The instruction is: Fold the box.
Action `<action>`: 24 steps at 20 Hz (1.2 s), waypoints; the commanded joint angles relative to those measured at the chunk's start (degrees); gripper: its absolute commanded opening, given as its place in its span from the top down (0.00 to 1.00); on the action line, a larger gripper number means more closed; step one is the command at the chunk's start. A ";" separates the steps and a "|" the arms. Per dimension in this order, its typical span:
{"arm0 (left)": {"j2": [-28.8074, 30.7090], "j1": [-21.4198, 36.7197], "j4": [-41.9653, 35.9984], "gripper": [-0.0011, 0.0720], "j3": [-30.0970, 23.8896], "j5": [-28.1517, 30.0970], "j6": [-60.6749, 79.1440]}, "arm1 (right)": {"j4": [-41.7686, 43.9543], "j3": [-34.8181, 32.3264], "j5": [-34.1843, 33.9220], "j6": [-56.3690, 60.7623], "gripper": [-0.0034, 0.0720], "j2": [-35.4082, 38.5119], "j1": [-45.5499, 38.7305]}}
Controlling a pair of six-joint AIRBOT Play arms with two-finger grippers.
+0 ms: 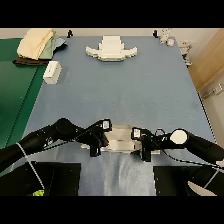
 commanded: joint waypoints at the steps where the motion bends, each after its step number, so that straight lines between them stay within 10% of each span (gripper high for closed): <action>1: 1.77 0.15 8.22 0.93 1.27 -0.76 -14.64 | 0.00 -0.02 0.00 0.02 0.36 0.04 0.00; 13: 21.03 10.49 56.46 0.97 9.18 -27.06 -98.14 | 0.00 -0.02 0.00 0.02 0.36 0.04 0.00; 19: 13.57 25.81 41.97 0.97 6.60 -28.89 -88.70 | 0.00 -0.02 0.00 0.02 0.36 0.04 0.00; 24: 7.02 27.54 23.67 0.97 -1.27 -20.87 -79.56 | 0.00 -0.02 -0.02 0.02 0.36 0.04 0.00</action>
